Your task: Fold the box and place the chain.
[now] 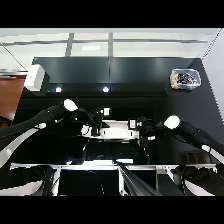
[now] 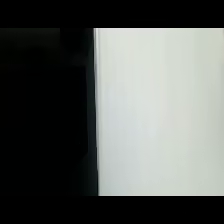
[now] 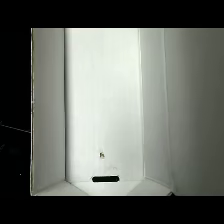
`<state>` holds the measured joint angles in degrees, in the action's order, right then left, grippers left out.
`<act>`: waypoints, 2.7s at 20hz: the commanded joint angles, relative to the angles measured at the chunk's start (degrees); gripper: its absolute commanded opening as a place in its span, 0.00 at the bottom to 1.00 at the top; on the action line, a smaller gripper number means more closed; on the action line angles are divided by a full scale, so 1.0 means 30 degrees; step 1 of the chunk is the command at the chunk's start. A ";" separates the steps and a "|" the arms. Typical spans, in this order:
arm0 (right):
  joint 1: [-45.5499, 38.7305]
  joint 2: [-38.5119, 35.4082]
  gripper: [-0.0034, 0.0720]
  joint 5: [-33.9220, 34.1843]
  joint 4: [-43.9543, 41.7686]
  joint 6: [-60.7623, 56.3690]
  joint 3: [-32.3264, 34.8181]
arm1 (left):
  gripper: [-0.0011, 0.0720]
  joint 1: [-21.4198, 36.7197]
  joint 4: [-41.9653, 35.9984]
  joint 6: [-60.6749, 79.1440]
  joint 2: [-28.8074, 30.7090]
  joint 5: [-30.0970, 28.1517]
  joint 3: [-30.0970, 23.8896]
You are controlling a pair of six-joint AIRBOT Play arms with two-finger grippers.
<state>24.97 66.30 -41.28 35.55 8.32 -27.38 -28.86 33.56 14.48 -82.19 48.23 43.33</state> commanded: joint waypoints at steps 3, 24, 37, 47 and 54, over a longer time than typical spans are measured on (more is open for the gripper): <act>0.0000 0.0357 0.93 0.0437 -0.0423 0.0044 0.0007 | 0.05 0.0007 0.0007 0.0029 0.0015 0.0022 0.0015; 0.0000 0.0408 0.58 -0.0313 -0.0262 0.0036 0.0007 | 0.34 0.0022 0.0044 0.0022 0.0423 0.0168 0.0022; 0.0007 0.0408 0.30 -0.0219 0.0153 0.0029 0.0007 | 0.05 -0.0015 0.4248 -1.1919 0.6054 0.5005 0.0000; 0.0007 0.0408 0.30 -0.0233 0.0146 0.0022 0.0007 | 0.06 0.0372 0.2455 -1.2036 0.5144 0.3927 -0.0015; 0.0007 0.0408 0.30 -0.0240 0.0146 0.0022 0.0007 | 0.79 0.1078 0.9100 -1.3398 0.6244 0.3424 -0.0015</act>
<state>24.97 67.55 -41.45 35.88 8.23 -27.35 -26.24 51.62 -22.39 -65.04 59.16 43.24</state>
